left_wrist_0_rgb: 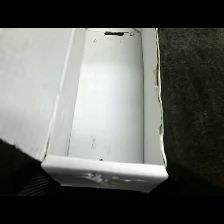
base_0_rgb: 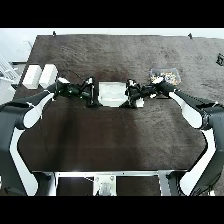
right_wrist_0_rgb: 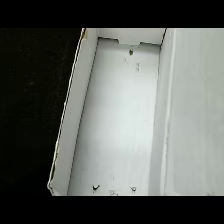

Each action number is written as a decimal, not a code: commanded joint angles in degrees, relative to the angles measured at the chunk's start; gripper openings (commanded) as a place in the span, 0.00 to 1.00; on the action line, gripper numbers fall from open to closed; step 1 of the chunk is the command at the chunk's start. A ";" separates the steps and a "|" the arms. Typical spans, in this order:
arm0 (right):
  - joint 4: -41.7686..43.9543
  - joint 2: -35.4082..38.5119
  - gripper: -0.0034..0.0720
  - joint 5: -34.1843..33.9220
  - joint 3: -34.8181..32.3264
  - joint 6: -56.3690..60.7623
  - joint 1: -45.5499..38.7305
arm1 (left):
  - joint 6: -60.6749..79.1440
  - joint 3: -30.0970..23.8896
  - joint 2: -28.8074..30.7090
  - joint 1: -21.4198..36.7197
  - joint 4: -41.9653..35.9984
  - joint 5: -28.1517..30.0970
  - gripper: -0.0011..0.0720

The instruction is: Fold the box and place the chain.

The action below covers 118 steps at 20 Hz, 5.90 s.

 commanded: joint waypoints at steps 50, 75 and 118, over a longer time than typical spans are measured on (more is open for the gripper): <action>0.02 0.00 0.83 0.09 -0.02 0.00 0.07 | 1.66 0.07 -0.22 -2.03 0.87 3.21 0.81; -6.21 7.56 1.00 1.29 0.04 6.23 -10.08 | 1.66 0.07 -0.22 -2.03 0.87 3.21 0.81; 7.96 4.07 0.05 -13.51 0.70 27.02 -1.70 | 1.64 0.07 -0.22 -2.03 0.87 3.21 0.81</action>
